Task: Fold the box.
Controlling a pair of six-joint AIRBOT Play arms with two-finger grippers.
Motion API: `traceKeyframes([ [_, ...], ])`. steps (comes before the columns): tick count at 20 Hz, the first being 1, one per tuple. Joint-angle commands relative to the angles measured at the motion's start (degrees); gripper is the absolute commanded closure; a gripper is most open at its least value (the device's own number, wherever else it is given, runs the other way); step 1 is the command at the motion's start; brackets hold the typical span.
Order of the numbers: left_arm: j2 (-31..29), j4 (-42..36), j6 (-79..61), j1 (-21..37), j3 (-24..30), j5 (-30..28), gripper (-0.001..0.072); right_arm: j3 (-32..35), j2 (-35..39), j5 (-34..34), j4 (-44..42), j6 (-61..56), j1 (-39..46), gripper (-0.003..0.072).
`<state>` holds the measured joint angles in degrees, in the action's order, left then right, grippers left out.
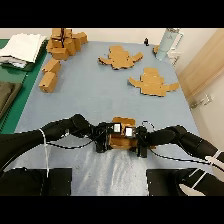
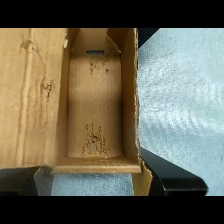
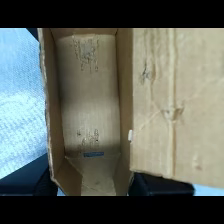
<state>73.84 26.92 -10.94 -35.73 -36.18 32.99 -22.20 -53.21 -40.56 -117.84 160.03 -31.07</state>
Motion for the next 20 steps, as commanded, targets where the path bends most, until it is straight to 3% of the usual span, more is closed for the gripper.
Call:
traceKeyframes([
  [1, 0.0, -0.07, -0.02, 0.0, -0.15, 0.17, 0.0046, 0.02, 0.02, 0.0, 0.0, 0.07, -0.02, 0.0184],
  [3, 0.09, 0.04, 0.02, 0.0, -0.04, 0.24, 0.0151, 0.02, 0.02, 0.0, 0.0, 0.04, -0.02, 0.0184],
  [6, 0.66, 0.07, 0.04, 0.0, -0.04, 1.75, 0.0186, 0.02, 0.02, 0.0, 0.0, 0.04, -0.02, 0.0184],
  [8, 0.68, 0.07, 0.02, 0.0, -0.07, 2.08, 0.0307, 0.02, 0.02, 0.0, 0.0, 0.07, -0.02, 0.0184],
  [12, 0.63, 0.04, 0.02, 0.0, -0.07, 2.19, 0.0291, 0.02, 0.02, 0.0, 0.0, 0.07, -0.02, 0.0184],
  [14, 0.48, 0.04, 0.04, 0.15, -0.07, 2.34, 0.0131, 0.02, 0.02, 0.0, 0.0, 0.07, -0.02, 0.0184],
  [15, 0.39, 0.07, 0.04, 0.48, -0.07, 2.49, 0.0103, 0.02, 0.02, 0.0, 0.0, 0.07, -0.02, 0.0184],
  [20, 0.42, 0.13, 0.09, 1.7, 0.39, 2.34, 0.0103, 0.02, 0.02, 0.0, -0.02, 0.07, -0.02, 0.0184],
])
